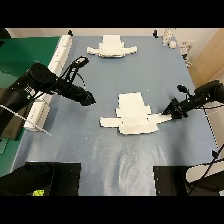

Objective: Fold the box.

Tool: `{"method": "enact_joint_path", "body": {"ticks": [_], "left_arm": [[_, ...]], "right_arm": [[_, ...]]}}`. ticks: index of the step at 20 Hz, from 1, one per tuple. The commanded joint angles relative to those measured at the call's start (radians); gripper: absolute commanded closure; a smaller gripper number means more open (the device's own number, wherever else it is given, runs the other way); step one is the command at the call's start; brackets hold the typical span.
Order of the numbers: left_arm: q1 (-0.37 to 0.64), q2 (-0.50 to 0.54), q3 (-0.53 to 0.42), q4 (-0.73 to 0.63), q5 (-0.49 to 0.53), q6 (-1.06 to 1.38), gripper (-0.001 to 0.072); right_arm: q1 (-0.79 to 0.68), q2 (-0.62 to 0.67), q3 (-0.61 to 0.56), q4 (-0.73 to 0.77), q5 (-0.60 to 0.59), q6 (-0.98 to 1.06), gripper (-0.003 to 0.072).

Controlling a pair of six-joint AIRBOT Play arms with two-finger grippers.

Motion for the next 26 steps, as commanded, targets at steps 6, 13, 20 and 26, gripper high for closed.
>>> {"method": "enact_joint_path", "body": {"ticks": [6, 13, 20, 26], "left_arm": [[0.0, 0.0, 0.0, 0.0, 0.0, 0.0, 0.0417], [0.0, 0.0, 0.0, 0.0, 0.003, 0.001, 0.0417], [0.0, 0.0, 0.0, -0.019, 0.022, 0.0, 0.0417], [0.026, -0.001, 0.0, -0.029, 0.026, -0.058, 0.0415]], "right_arm": [[0.11, 0.051, -0.007, 0.014, -0.001, -0.038, 0.0687], [0.239, 0.384, -0.251, 0.046, 0.274, -0.068, 0.0687], [0.438, 0.726, -0.569, 0.06, 0.536, 0.06, 0.0687], [0.557, 0.892, -0.667, 0.057, 0.655, 0.137, 0.0687]]}}
